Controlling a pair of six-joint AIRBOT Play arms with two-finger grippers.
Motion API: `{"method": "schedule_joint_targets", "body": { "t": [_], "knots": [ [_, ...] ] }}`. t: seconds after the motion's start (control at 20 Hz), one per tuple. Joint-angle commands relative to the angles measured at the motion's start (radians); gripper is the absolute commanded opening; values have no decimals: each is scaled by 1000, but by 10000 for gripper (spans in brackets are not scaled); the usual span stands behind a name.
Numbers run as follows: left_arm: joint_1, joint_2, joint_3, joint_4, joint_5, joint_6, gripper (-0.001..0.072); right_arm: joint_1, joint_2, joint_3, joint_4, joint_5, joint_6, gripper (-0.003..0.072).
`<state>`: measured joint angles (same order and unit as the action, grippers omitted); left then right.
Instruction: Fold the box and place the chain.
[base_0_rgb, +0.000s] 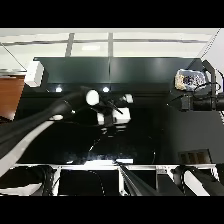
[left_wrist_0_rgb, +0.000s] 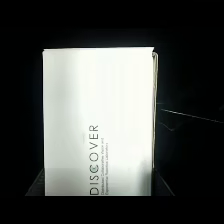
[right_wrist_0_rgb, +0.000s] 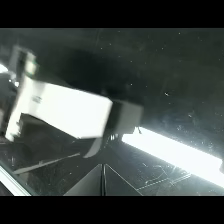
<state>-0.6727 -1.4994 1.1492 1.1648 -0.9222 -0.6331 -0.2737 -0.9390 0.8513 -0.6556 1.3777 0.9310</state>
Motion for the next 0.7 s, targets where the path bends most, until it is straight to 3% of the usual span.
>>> {"method": "schedule_joint_targets", "body": {
  "t": [0.0,0.2,0.4,0.55,0.65],
  "knots": [
    [165,85,-10,145,-201,-320,336,0,0,0,0,-1,0,12],
    [464,165,-92,331,-386,-586,336,0,0,0,0,-2,0,12],
    [802,216,-178,398,-381,-632,336,0,0,0,0,-20,0,12],
    [1008,214,-187,346,-202,-676,336,0,0,0,0,-29,1,12],
    [1062,206,-187,335,-34,-671,337,0,0,0,1,-28,10,12]
  ]
}}
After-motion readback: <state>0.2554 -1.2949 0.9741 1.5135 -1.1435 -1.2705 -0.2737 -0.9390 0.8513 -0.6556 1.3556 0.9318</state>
